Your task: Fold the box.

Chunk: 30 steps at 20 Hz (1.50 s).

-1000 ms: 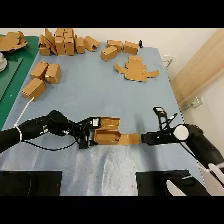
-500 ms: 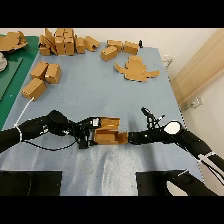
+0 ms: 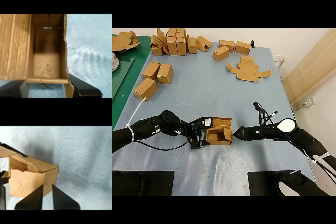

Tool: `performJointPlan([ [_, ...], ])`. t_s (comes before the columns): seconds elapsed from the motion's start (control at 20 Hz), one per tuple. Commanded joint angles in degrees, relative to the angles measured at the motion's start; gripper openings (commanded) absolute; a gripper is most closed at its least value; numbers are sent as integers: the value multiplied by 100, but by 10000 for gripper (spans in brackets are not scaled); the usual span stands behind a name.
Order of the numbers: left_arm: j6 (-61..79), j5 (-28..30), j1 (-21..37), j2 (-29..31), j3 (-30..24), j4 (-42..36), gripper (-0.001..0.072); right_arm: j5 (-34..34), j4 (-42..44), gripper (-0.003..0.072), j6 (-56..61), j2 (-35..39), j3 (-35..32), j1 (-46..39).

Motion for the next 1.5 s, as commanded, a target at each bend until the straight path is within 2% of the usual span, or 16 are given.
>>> performJointPlan([
  [0.0, 2, 2, 4, 2, 0, 0, 523, 35, -74, 307, 52, -2, 76, 94],
  [0.1, 2, 2, 4, 2, 0, 0, 523, 20, -72, 308, 52, -94, 79, 286],
  [0.15, 2, 2, 4, 2, 0, 0, 523, -46, -55, 367, 116, -146, 79, 409],
  [0.2, 2, 0, 4, 2, 0, 0, 523, -103, -57, 388, 236, -197, 90, 522],
  [0.3, 2, 2, 4, 2, 0, 0, 523, -192, -199, 388, 627, -284, 188, 772],
  [0.4, 2, 0, 4, 2, 0, 0, 523, -210, -949, 388, 1464, -382, 426, 1073],
  [0.5, 2, 2, 4, 2, 0, 0, 523, -168, -2098, 387, 2461, -461, 723, 1488],
  [0.65, 2, 0, 4, 2, 0, 0, 522, 68, -3250, 387, 3681, -752, 1185, 2144],
  [1.0, 2, 0, 4, 2, 0, 0, 523, 1143, -4529, 385, 5147, -2129, 2509, 3069],
  [1.15, 2, 2, 4, 2, 0, 0, 523, 1676, -4951, 386, 5521, -2553, 2959, 3185],
  [1.45, 2, 2, 4, 2, 0, 0, 523, 2041, -5007, 386, 6732, -2771, 3213, 3189],
])
